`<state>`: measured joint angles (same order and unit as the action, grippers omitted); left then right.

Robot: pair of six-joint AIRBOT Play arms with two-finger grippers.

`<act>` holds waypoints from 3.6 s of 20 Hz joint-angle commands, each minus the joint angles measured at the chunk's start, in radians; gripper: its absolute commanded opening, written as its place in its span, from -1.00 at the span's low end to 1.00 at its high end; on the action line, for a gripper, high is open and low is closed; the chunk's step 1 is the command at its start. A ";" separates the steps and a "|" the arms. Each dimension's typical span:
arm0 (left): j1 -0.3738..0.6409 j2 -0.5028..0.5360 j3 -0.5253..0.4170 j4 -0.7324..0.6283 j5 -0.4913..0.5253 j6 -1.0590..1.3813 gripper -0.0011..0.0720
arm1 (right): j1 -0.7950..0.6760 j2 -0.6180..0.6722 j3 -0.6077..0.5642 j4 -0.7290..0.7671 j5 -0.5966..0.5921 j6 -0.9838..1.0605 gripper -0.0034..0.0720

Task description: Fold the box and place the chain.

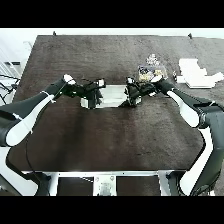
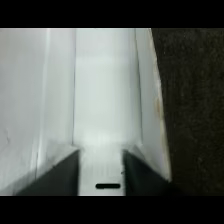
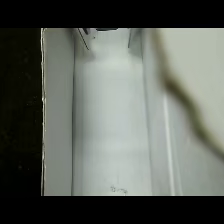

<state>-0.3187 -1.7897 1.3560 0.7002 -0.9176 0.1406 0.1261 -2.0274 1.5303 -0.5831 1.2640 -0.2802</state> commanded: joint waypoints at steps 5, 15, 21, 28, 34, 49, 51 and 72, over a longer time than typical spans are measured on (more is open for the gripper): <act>0.047 0.022 0.001 0.026 -0.071 -0.001 -0.91 | 0.000 0.000 0.000 -0.004 0.001 -0.001 0.64; 0.171 0.265 0.000 0.031 -0.181 -0.337 -0.93 | 0.000 0.000 0.001 -0.004 0.001 -0.001 0.64; 0.251 0.313 -0.066 0.053 -0.166 -0.755 -0.92 | 0.000 0.000 0.000 -0.003 0.001 -0.001 0.64; 0.407 0.305 -0.202 0.055 -0.167 -1.165 -0.92 | 0.000 0.000 0.000 -0.004 0.001 -0.001 0.64; 0.420 0.304 -0.323 0.012 -0.097 -1.179 -0.92 | 0.000 0.000 0.000 -0.004 0.001 -0.001 0.64; 0.269 0.105 -0.332 -0.220 0.011 -1.093 -0.92 | 0.001 0.000 0.000 -0.003 0.001 -0.001 0.64; 0.252 0.079 -0.332 -0.264 0.016 -1.082 -0.92 | 0.001 0.000 0.000 -0.003 0.001 -0.001 0.64; 0.220 0.070 -0.171 -0.318 -0.153 -1.037 -0.33 | 0.001 0.000 0.000 -0.003 0.001 -0.001 0.64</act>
<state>-0.0986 -1.7203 1.1820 0.3840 -1.0512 -0.9001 0.1261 -2.0274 1.5303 -0.5869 1.2648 -0.2813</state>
